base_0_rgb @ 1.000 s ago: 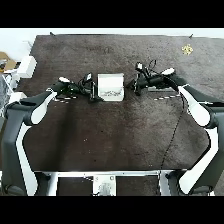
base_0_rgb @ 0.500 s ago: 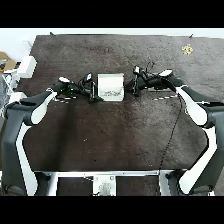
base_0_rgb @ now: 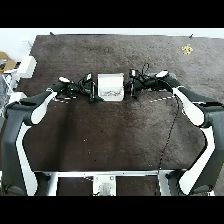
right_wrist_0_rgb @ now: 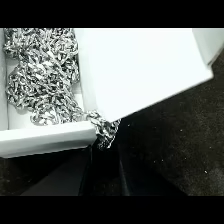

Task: Fold the box and place the chain.

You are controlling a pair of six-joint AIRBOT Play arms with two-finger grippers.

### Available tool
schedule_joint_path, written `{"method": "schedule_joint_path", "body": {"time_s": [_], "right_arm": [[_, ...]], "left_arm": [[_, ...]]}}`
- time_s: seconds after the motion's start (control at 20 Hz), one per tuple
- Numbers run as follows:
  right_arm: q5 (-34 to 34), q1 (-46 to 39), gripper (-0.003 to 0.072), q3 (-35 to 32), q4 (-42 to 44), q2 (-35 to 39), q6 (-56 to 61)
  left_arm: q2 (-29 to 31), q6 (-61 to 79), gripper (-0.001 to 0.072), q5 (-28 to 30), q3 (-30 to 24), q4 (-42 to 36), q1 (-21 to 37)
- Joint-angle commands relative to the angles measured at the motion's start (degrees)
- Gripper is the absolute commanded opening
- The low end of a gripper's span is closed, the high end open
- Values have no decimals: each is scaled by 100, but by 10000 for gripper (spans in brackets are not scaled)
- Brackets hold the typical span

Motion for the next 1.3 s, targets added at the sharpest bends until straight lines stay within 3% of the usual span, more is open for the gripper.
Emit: {"method": "schedule_joint_path", "body": {"time_s": [0.0,0.15,0.2,0.3,0.4,0.95,1.25], "right_arm": [[15,17,193,0,155,-4,-74],[11,31,179,0,162,-4,-76],[-15,33,78,0,177,-4,-74],[-26,31,76,0,179,-4,-70],[7,24,1,0,179,-2,-24],[356,-315,1,-2,59,413,765],[1172,-249,0,-2,81,1091,1360]], "left_arm": [[-2,2,358,0,2,2,2],[-2,4,358,0,2,2,2],[-2,4,358,0,2,2,0],[-2,4,358,0,2,2,2],[-2,2,358,0,2,2,2],[-2,2,358,0,2,2,2],[-2,2,358,0,2,2,0]]}}
